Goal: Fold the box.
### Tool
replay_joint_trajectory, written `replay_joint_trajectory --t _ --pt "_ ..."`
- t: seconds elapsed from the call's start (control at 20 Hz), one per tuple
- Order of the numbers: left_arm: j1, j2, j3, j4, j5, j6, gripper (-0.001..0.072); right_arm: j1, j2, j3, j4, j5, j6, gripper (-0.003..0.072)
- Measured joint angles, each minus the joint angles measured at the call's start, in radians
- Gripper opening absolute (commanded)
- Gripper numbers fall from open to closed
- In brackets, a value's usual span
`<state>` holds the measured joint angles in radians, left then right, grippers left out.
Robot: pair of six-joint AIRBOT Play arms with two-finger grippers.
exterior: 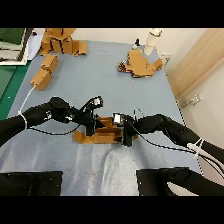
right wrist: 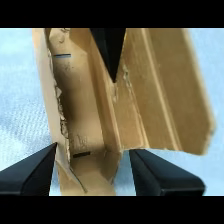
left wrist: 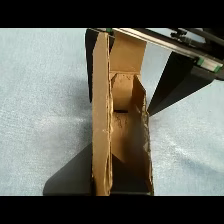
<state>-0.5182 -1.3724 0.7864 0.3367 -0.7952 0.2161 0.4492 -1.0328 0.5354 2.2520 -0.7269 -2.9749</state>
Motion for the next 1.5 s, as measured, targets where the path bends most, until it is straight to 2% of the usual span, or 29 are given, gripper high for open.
replay_joint_trajectory --t 0.6,1.1,1.15,1.2,1.25,1.45,1.5 --pt "0.000 0.000 0.000 0.001 -0.004 0.000 0.0012 0.025 -0.075 0.001 0.052 -0.027 -0.026 0.0710" --pt "0.000 0.000 0.000 0.000 0.001 0.000 0.0013 0.027 -0.118 0.001 0.054 0.005 -0.030 0.0678" --pt "0.000 0.000 0.000 0.000 0.001 0.000 0.0012 0.027 -0.119 0.001 0.051 0.008 -0.030 0.0670" --pt "0.000 0.000 0.000 0.000 0.001 0.000 0.0013 0.027 -0.121 0.001 0.047 0.008 -0.030 0.0608" --pt "0.000 0.000 0.000 0.000 0.000 0.000 0.0013 0.027 -0.122 0.001 0.045 0.009 -0.030 0.0580" --pt "0.000 0.000 0.000 0.001 -0.003 0.000 0.0013 0.027 -0.124 0.001 0.040 0.011 -0.030 0.0560" --pt "0.000 0.000 0.000 0.001 -0.002 0.000 0.0013 0.027 -0.124 0.001 0.040 0.011 -0.029 0.0497"
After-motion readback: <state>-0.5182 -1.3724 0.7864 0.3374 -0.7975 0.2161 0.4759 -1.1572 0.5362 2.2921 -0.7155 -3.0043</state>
